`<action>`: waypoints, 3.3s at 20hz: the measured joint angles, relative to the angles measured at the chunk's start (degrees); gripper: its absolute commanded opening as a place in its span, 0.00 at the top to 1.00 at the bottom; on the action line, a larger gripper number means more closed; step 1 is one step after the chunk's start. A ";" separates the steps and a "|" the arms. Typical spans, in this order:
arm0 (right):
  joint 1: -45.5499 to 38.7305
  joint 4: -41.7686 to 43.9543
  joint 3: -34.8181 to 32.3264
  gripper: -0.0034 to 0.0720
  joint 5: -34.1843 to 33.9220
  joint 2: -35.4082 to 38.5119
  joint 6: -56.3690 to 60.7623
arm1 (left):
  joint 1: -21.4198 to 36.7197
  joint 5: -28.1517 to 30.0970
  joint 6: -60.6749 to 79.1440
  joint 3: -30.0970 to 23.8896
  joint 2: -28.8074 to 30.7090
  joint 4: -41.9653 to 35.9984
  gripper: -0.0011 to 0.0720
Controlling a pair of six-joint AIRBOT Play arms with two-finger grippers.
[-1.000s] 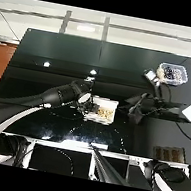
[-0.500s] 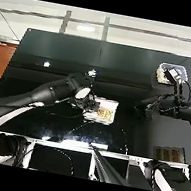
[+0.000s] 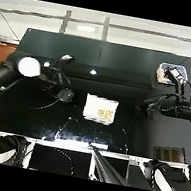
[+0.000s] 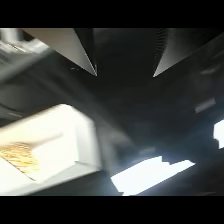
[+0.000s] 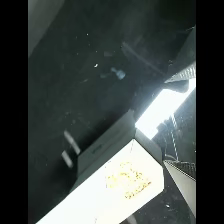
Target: Fold the box and place the chain.
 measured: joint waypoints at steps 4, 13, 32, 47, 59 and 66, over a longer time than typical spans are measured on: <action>-0.04 -0.22 0.00 0.22 -0.74 0.00 0.00 | 14.78 2.08 38.86 -11.61 0.79 -26.14 0.01; -0.04 -0.61 0.00 0.22 -3.08 0.00 0.00 | 8.59 12.96 100.54 -20.13 -4.48 -37.24 0.01; -0.04 -0.66 -0.04 0.22 -5.38 -0.02 0.00 | -1.92 19.08 104.76 -14.01 -15.28 -35.34 0.15; 19.61 3.32 0.33 0.02 -23.74 -13.73 3.50 | -3.45 19.82 104.35 -13.97 -15.28 -32.94 0.51; 22.05 3.32 2.21 0.02 -8.17 -16.83 -10.80 | -3.45 19.96 104.37 -13.94 -15.28 -32.81 0.50; 23.89 3.87 2.38 0.02 -3.54 -16.85 -11.65 | -3.45 19.96 104.35 -13.94 -15.28 -32.79 0.50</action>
